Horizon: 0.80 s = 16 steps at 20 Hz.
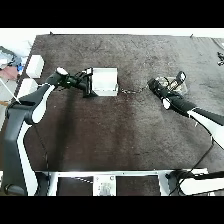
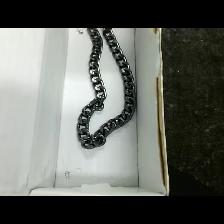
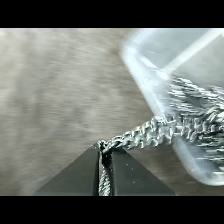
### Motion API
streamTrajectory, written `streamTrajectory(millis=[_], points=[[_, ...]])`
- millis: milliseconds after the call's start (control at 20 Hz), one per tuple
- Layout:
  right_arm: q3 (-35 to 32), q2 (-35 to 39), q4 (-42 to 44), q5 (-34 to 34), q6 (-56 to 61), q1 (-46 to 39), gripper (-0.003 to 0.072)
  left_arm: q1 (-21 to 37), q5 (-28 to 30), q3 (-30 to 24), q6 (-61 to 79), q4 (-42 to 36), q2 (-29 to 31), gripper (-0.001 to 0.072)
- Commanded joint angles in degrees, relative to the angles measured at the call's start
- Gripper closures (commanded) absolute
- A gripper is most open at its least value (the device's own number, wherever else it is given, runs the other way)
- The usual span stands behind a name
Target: Fold the box and place the chain.
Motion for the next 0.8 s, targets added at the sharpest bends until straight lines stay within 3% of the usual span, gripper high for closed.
streamTrajectory(millis=[0, 300, 500, 750], points=[[0.1, 5.8, -1.4, -0.3, 0.0, 3.9, 0.0677, 0.0, 0.0, 0.0, 0.0, 0.0, 0.0, 0.0637], [3.1, 15.8, -3.8, -6.5, 0.0, 15.6, 0.0678, 0.0, 0.0, 0.0, 0.0, 0.0, 0.0, 0.0637], [11.3, 14.3, -8.0, -6.1, 0.0, 20.5, 0.0678, 0.0, 0.0, 0.0, 0.0, 0.0, 0.0, 0.0637], [18.1, 7.0, -8.4, -5.8, 0.3, 24.0, 0.0678, 0.0, 0.0, 0.0, 0.0, 0.0, 0.0, 0.0637]])
